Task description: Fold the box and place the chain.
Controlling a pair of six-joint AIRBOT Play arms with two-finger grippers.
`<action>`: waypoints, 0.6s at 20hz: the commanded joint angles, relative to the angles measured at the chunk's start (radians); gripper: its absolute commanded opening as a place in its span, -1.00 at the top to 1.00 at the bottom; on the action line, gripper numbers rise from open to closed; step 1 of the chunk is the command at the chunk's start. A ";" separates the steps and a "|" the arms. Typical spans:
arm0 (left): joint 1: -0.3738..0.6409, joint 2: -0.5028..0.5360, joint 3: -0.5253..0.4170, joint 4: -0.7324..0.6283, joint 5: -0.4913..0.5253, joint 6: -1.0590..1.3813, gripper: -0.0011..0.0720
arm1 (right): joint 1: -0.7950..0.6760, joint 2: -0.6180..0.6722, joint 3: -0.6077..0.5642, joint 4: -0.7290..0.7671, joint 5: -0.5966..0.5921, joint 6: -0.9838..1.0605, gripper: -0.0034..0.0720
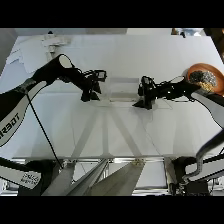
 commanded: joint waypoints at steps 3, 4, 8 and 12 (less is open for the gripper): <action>-0.032 -0.049 -0.001 -0.061 0.011 0.057 -0.11 | 0.000 0.000 0.001 0.000 0.000 0.000 -0.44; -0.034 -0.056 0.000 -0.065 0.011 0.057 -0.11 | 0.000 0.000 0.001 0.000 0.000 0.000 -0.44; -0.042 -0.075 0.000 -0.122 -0.035 0.058 -0.11 | 0.000 0.000 0.001 0.000 0.000 0.000 -0.44; -0.044 -0.080 0.000 -0.127 -0.031 0.058 -0.02 | 0.000 0.000 0.001 0.000 0.000 0.000 -0.44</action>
